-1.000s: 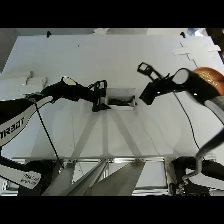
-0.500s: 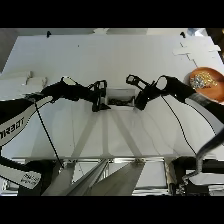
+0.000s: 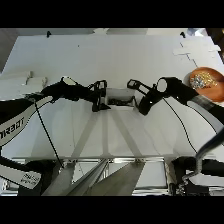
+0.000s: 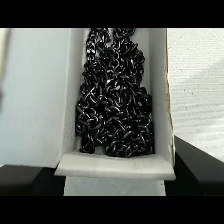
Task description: Fold the box and place the chain.
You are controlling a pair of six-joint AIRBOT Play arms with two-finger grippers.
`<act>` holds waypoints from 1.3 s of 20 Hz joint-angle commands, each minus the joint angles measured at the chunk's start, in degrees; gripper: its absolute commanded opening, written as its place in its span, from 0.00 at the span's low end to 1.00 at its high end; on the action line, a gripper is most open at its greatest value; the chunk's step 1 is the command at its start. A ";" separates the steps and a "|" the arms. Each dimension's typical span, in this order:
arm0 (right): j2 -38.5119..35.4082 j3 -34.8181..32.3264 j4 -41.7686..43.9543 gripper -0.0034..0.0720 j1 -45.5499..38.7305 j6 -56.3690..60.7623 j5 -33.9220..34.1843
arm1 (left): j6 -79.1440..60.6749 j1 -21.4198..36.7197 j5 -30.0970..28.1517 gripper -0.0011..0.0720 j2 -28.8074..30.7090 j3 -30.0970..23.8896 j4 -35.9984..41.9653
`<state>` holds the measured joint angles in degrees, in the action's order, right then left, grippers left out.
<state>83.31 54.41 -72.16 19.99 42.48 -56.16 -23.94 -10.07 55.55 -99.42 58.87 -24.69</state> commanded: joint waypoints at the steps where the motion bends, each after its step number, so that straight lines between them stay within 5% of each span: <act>1: -6.25 0.24 4.55 0.05 0.00 1.22 -1.57 | 0.00 -0.04 -0.07 0.46 -0.04 0.02 -0.02; 9: -12.63 0.28 24.37 0.05 0.42 -5.33 6.08 | 0.00 -0.04 -0.07 0.46 -0.04 0.02 -0.02; 12: -12.61 0.28 25.46 0.06 2.14 -5.73 10.19 | 0.00 -0.04 -0.07 0.46 -0.04 0.02 -0.02; 13: -12.61 0.28 25.46 0.18 2.51 -5.73 11.56 | 0.00 -0.04 -0.04 0.46 -0.04 0.02 -0.02; 15: -12.61 0.28 25.46 0.62 2.56 -5.73 13.07 | -0.02 -0.04 -0.07 0.46 -0.04 0.02 -0.02; 16: -12.61 0.28 25.46 0.64 2.56 -5.68 13.51 | -0.02 -0.04 -0.07 0.46 -0.04 0.02 -0.02; 26: -12.61 6.62 28.83 0.56 2.29 -5.44 17.33 | -0.02 -0.04 -0.07 0.46 -0.04 0.02 -0.02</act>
<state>70.65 58.70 -44.21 22.39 37.04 -41.76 -23.94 -10.07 55.48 -99.42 58.87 -24.69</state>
